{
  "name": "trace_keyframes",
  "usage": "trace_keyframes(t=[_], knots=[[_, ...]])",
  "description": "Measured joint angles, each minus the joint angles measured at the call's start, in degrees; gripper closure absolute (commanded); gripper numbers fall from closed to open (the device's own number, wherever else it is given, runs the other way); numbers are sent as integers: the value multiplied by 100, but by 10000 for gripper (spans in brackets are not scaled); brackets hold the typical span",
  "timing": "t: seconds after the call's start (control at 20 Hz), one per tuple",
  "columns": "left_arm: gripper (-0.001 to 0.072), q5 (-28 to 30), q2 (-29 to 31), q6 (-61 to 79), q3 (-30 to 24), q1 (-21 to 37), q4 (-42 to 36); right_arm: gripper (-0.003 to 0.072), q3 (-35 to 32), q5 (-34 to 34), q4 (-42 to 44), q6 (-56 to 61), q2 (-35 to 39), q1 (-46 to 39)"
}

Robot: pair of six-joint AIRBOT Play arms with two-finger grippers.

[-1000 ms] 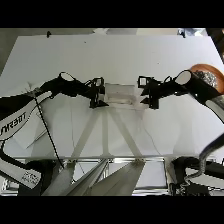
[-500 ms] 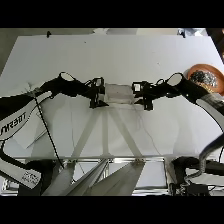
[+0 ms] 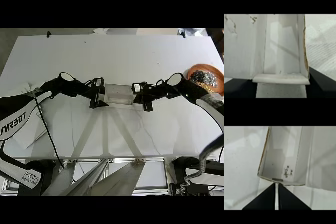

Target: Fold the box and place the chain.

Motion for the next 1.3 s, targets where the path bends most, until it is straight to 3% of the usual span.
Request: trace_keyframes(t=[0.25, 0.35, 0.6, 0.75, 0.8, 0.85, 0.9, 1.0, 1.05, 1.3], knots=[[432, 0, 0, -4, 0, 0, 0, 614, 0, 17, 389, -2, -59, 28], [432, 0, 0, -4, 0, 0, 0, 394, 0, -7, 463, -2, -98, 74], [432, -2, 0, 0, 0, 0, 2, 364, 0, -284, 570, 4, -197, 201], [432, -2, 0, -2, 0, 0, 2, 235, 0, -409, 640, 17, -216, 225], [432, -2, 0, -2, 0, 0, 0, 233, 0, -437, 656, 20, -221, 229], [432, -2, 0, -2, 0, 0, 0, 241, 0, -452, 660, 20, -225, 234], [432, -2, 0, -2, 0, 0, 0, 314, 0, -470, 667, 22, -225, 234], [432, -2, 0, -4, 0, 0, 0, 606, -2, -516, 682, 28, -225, 236], [432, -2, 0, -7, 0, 0, 0, 669, -4, -529, 680, 33, -227, 234], [432, -2, 0, -2, 0, 0, 0, 669, -7, -398, 688, 35, -208, 234]])
